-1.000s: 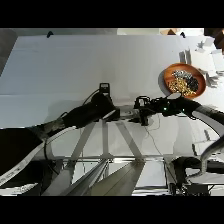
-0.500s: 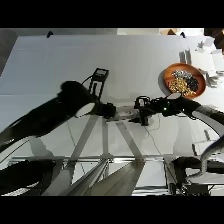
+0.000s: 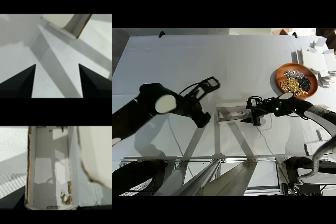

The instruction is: Fold the box and place the chain.

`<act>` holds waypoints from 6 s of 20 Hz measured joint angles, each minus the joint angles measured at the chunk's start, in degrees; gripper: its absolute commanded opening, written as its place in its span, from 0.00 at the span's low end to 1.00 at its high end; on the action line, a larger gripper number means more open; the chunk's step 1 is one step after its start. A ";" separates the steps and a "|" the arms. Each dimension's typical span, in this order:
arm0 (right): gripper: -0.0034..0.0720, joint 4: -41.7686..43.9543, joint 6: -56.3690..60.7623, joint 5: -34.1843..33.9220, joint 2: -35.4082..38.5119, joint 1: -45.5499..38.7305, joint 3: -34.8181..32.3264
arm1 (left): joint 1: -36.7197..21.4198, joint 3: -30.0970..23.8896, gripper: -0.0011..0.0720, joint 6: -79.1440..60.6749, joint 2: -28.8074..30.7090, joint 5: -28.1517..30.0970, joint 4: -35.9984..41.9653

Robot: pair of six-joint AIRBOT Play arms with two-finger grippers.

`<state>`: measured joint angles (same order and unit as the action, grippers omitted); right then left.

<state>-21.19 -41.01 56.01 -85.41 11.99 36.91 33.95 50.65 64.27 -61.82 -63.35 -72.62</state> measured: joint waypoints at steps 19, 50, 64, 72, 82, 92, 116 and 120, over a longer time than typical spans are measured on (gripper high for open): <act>0.76 0.00 0.00 0.00 0.00 0.00 0.00 | -14.23 -13.40 0.97 -84.11 -16.76 10.25 50.42; 0.76 0.02 0.02 0.00 0.00 0.00 0.00 | -6.86 -14.14 0.96 -87.21 -20.11 18.36 55.56; 0.76 0.00 0.02 0.02 0.00 0.00 0.00 | -5.20 -14.53 0.96 -89.13 -22.56 22.14 58.77; 0.76 -0.17 0.00 0.22 0.00 0.00 0.00 | -5.22 -14.53 0.34 -93.31 -22.58 19.43 58.95; 0.76 -0.04 0.00 0.20 0.00 0.00 0.00 | -5.22 -14.53 0.31 -94.62 -22.56 18.71 58.95; 0.76 0.00 0.00 0.07 0.00 0.00 -0.02 | -5.25 -14.53 0.31 -94.71 -22.56 18.60 58.93; 1.00 0.70 0.48 0.79 0.00 0.00 0.00 | -5.29 -14.53 0.31 -94.75 -22.56 18.16 58.86; 1.00 -0.31 2.49 1.22 0.72 -0.09 0.00 | -5.29 -14.53 0.31 -94.75 -22.56 18.25 58.86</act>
<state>-21.50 -38.52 57.23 -84.68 11.90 36.91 28.67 36.12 -30.48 -84.38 -45.10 -13.76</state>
